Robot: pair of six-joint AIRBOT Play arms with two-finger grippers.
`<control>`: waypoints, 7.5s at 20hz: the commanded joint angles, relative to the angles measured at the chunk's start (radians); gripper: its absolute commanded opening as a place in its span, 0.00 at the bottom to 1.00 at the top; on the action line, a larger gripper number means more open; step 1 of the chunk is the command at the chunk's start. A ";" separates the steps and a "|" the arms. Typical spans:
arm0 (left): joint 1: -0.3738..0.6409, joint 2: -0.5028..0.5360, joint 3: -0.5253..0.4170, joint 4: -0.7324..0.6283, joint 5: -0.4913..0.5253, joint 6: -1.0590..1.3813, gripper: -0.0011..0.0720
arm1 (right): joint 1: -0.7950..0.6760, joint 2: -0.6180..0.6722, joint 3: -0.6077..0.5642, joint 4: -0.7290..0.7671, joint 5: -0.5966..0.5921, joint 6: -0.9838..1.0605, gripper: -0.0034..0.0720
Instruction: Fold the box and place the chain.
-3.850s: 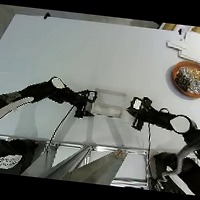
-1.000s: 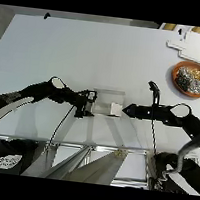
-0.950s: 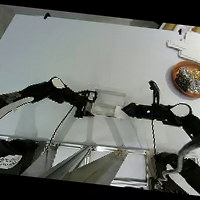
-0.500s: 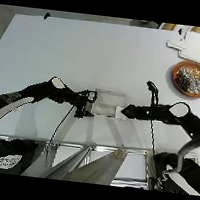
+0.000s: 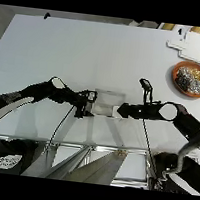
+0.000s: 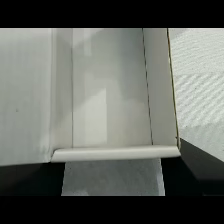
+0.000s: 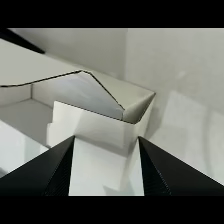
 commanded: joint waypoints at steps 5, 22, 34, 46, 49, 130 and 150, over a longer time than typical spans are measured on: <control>0.000 0.001 0.001 0.000 0.000 0.000 0.22 | 0.111 -0.101 0.136 -0.315 0.057 0.385 0.62; 0.000 0.001 0.001 0.000 0.000 0.000 0.22 | 0.287 -0.277 0.290 -0.515 0.217 0.671 0.62; 0.000 0.001 0.001 0.000 0.000 0.000 0.22 | 0.302 -0.423 0.418 -0.544 0.321 0.677 0.48; 0.000 0.001 0.001 0.000 0.000 0.000 0.22 | 0.333 -0.455 0.418 -0.555 0.337 0.748 0.24; 0.000 0.001 0.001 0.000 0.000 0.000 0.22 | 0.333 -0.455 0.418 -0.555 0.337 0.748 0.07; 0.000 0.001 0.001 0.000 0.000 0.000 0.22 | -0.870 -0.699 0.760 -0.615 0.212 -0.279 0.07; 0.000 0.001 0.001 0.000 0.000 0.000 0.22 | -0.870 -0.132 0.760 -0.324 0.467 -0.436 0.07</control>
